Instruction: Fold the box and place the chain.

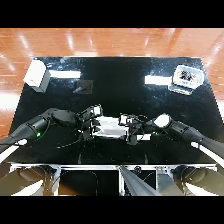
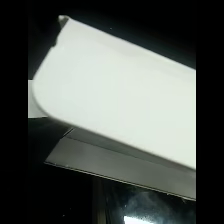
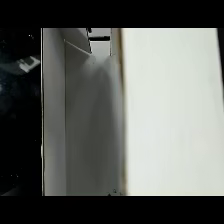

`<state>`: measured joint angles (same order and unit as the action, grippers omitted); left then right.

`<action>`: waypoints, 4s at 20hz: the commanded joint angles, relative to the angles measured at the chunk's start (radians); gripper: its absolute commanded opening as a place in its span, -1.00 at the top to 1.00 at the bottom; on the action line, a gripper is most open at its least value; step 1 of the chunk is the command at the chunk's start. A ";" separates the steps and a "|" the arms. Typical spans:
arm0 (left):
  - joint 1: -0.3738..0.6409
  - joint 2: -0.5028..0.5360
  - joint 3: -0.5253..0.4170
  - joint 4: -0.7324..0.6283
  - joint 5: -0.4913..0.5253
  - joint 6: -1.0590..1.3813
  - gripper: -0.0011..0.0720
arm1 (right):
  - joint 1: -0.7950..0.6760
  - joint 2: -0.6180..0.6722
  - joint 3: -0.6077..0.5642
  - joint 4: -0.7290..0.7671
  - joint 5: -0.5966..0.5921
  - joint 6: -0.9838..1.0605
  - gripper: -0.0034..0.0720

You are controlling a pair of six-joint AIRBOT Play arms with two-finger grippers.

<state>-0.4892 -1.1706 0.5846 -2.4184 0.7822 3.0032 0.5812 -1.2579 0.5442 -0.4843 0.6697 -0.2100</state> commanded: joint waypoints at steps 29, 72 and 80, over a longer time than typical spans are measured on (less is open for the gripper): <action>0.411 -0.126 0.000 0.146 0.314 -1.063 0.92 | 0.000 0.000 -0.001 0.000 -0.001 0.000 -0.74; 0.174 -0.004 0.024 -0.034 0.208 -0.928 -0.78 | 0.000 0.000 -0.001 0.001 -0.002 0.000 -0.74; 0.056 0.009 0.047 0.107 0.129 -1.068 -0.78 | 0.000 0.000 -0.001 0.001 -0.002 0.000 -0.74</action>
<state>-0.3943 -1.1687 0.6273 -2.3528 0.9558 1.9804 0.5812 -1.2579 0.5442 -0.4839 0.6682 -0.2096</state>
